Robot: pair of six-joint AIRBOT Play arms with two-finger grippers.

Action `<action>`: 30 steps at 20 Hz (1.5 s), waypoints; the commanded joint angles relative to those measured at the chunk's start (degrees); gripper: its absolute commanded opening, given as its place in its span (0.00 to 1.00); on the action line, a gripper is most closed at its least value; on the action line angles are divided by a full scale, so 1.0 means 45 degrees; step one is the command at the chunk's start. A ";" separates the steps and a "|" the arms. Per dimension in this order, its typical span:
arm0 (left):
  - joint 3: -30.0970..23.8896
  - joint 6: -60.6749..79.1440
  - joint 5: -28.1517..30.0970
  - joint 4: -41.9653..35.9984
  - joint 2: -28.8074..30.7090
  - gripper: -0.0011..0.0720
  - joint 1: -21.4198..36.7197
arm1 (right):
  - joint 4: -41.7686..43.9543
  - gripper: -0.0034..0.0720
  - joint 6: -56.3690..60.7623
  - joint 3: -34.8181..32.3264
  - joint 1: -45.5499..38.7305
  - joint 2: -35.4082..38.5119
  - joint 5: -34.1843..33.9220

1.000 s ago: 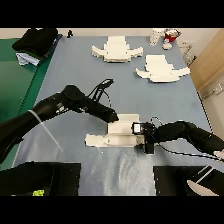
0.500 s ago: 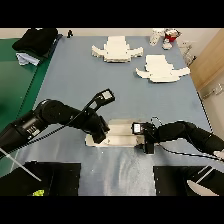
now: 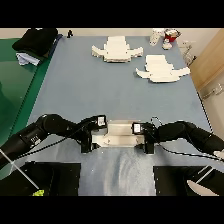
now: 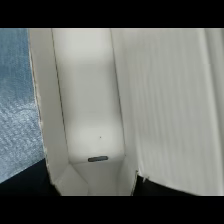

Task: Fold the box.

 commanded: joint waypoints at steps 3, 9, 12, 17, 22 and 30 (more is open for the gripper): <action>-0.0656 0.2701 0.1404 -0.1666 -0.0704 0.96 0.0078 | 0.0005 0.72 0.0010 0.0010 0.0010 -0.0005 0.0000; -0.0622 0.4512 0.1389 -0.3283 -0.1996 0.48 -0.0131 | 0.0005 0.72 0.0010 0.0010 0.0010 -0.0005 0.0000; -0.0578 0.4993 0.1851 -0.3963 -0.2385 0.26 -0.0525 | 0.0005 0.72 0.0010 0.0010 0.0010 -0.0005 0.0000; -0.0539 0.5110 0.2905 -0.4065 -0.2628 0.23 -0.1030 | 0.0005 0.72 0.0010 0.0010 0.0010 -0.0005 0.0000; -0.0418 0.5537 0.2958 -0.4648 -0.2943 0.23 -0.1433 | 0.0005 0.72 0.0010 0.0010 0.0010 -0.0005 0.0000; -0.0423 0.5314 0.2900 -0.4726 -0.3113 0.69 -0.1433 | 0.0005 0.72 0.0010 0.0010 0.0010 -0.0005 0.0000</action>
